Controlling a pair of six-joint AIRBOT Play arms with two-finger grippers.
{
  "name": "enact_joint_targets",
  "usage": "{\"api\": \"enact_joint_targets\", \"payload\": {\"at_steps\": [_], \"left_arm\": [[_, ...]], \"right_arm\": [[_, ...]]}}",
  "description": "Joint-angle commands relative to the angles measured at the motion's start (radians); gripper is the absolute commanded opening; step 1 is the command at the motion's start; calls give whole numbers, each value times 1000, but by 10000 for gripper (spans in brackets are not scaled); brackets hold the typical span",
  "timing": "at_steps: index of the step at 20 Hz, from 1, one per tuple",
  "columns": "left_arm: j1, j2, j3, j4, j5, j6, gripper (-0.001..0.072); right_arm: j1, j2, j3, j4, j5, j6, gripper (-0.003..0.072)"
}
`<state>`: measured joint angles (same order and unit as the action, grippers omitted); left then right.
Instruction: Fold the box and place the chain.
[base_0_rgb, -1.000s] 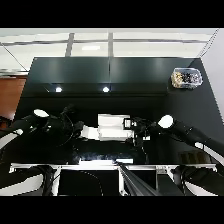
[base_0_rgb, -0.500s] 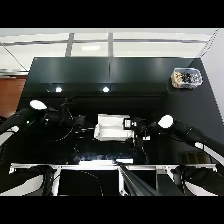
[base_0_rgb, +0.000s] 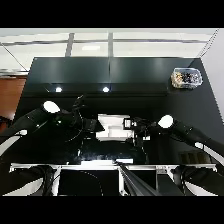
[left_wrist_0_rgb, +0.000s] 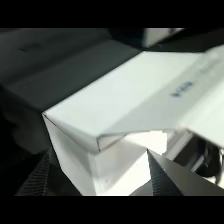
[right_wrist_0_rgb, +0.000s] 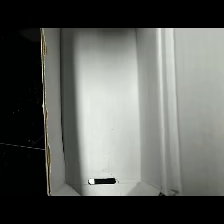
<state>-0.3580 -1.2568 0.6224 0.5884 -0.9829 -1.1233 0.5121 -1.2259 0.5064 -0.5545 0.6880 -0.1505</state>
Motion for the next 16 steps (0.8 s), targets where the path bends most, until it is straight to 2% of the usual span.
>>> {"api": "enact_joint_targets", "payload": {"at_steps": [1, 9, 12, 16], "left_arm": [[-40, 1, 1, 73, 90, -108, 710], [-133, 1, 3, 122, 200, -207, 709], [-198, 1, 37, 354, 194, -460, 708], [-365, -3, 127, 676, 169, -784, 701]], "right_arm": [[1, -1, 0, 0, 0, 0, 439], [1, -1, 0, 0, 0, 0, 439], [1, -1, 0, 0, 0, 0, 439], [1, -1, 0, 0, 0, 0, 439]]}}
